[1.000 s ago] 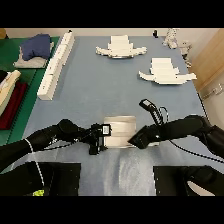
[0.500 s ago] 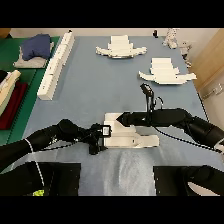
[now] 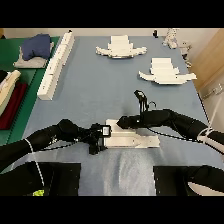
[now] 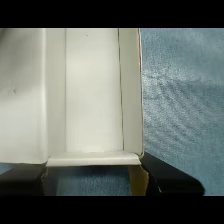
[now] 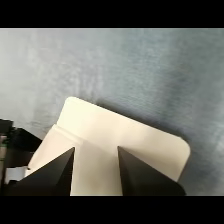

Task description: Fold the box.

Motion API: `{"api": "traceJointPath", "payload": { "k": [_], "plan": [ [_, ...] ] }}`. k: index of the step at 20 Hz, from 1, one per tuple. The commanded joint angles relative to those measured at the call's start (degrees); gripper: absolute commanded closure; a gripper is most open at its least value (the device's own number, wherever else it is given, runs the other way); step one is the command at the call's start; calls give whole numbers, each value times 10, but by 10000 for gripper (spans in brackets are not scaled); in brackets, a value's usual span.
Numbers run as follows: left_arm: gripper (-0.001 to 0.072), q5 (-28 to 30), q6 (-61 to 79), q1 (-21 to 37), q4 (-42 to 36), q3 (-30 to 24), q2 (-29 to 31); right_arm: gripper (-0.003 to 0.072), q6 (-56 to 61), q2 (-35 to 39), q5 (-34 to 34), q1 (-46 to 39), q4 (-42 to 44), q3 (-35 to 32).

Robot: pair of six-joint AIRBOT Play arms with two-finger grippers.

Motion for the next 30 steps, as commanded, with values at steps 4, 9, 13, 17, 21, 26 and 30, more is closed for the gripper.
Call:
{"api": "traceJointPath", "payload": {
  "k": [4, 9, 13, 17, 21, 26, 30],
  "plan": [
    [255, 2, 0, 0, 0, 0, 0, 272, 0, -35, -11, 0, -9, 1],
    [255, 2, 0, 0, 0, 0, 0, 272, 0, -15, -11, 0, -24, 1],
    [254, 2, 0, 0, 0, 0, 0, 272, 0, 48, -35, 0, -72, 1],
    [254, 2, 0, 0, 0, 0, 0, 272, -3, 154, -139, 0, -162, 1],
    [255, 2, 0, 0, 0, 0, 0, 272, -108, 254, -264, 0, -183, -1],
    [254, 2, 0, 0, 0, 0, 0, 151, -254, 295, -360, 0, -247, -32],
    [254, 2, 0, 0, 0, 0, 0, -34, -441, 291, -252, 0, -313, -108]
  ]
}}
